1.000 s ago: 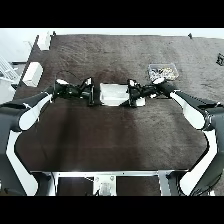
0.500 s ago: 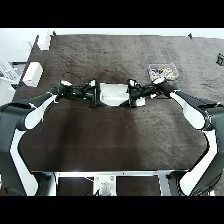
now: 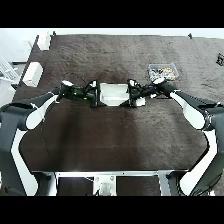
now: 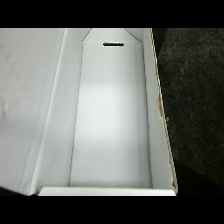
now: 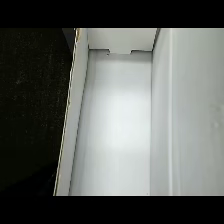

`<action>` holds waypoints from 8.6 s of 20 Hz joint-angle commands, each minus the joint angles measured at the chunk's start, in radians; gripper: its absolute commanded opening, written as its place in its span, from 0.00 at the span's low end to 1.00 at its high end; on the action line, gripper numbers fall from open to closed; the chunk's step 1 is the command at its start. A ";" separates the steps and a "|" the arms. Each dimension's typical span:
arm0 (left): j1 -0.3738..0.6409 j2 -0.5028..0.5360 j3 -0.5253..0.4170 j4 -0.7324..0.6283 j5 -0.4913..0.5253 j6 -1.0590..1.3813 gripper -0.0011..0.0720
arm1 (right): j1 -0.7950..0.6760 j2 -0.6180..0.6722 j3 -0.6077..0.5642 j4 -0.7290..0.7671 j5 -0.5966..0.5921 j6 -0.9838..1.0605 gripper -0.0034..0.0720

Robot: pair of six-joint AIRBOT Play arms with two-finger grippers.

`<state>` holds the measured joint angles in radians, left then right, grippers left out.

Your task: Fold the box and place the chain.

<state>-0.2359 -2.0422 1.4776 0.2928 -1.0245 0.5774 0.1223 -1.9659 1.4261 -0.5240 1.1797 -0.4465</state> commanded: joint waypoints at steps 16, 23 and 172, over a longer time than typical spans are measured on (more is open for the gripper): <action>0.002 0.000 0.001 0.021 0.069 -0.108 0.65 | 0.001 0.000 0.000 0.000 0.000 0.000 0.78; 0.002 0.000 0.001 0.021 0.074 -0.106 0.65 | 0.001 0.000 0.000 0.000 0.000 0.000 0.78; 0.002 0.000 0.001 0.020 0.071 -0.106 0.65 | 0.019 0.015 0.117 -0.146 0.024 0.317 0.86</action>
<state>-0.2340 -2.0415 1.4780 0.3134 -0.9531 0.4721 0.1406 -1.9511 1.5436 -0.6693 1.1416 -0.1623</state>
